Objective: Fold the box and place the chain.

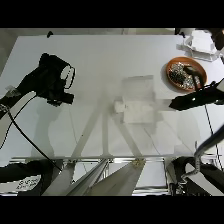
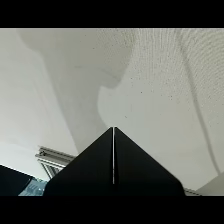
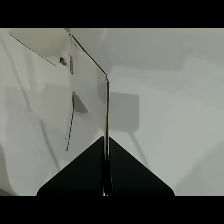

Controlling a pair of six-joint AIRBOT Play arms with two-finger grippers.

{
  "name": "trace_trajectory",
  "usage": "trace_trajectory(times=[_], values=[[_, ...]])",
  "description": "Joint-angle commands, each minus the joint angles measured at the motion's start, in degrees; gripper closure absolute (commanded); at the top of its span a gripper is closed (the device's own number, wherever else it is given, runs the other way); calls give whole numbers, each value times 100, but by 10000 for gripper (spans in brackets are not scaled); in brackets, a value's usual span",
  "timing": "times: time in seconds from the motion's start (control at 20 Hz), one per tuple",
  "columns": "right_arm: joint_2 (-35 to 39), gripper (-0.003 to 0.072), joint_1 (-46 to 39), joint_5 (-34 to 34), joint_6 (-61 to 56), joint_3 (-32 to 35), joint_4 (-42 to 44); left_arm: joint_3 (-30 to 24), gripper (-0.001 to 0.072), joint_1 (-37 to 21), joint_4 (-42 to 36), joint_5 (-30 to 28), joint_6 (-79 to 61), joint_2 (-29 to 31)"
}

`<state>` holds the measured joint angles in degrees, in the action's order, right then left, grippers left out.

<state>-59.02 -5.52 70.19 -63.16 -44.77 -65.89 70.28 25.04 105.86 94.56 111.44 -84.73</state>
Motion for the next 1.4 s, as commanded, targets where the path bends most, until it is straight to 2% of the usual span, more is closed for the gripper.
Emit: trace_trajectory(times=[0.0, 0.3, 0.7, 0.75, 0.85, 1.05, 1.2, 1.35], values=[[94, 672, 800, -717, -96, 535, 212, -2, 699, -4, 2, -2, 0, 4], [256, 673, 1141, -1683, -446, 1047, 304, -2, 699, -4, 2, 0, -2, 4], [295, 672, 1141, -1703, -734, 1475, 297, -2, 698, -4, -184, -264, -55, 4], [295, 672, 1141, -1716, -734, 1475, 299, -4, 698, -4, -197, -450, -44, 0], [295, 672, 1141, -1716, -732, 1475, 299, -22, 698, -11, -155, -1394, -55, -13], [295, 671, 1141, -1705, -732, 1475, 302, -28, 700, 11, -745, -2581, -219, -15], [295, 671, 1141, -1705, -730, 1475, 299, -28, 699, 11, -1250, -2924, -481, -15], [295, 671, 1141, -1705, -732, 1475, 302, -28, 699, -7, -984, -3486, -496, -13]])
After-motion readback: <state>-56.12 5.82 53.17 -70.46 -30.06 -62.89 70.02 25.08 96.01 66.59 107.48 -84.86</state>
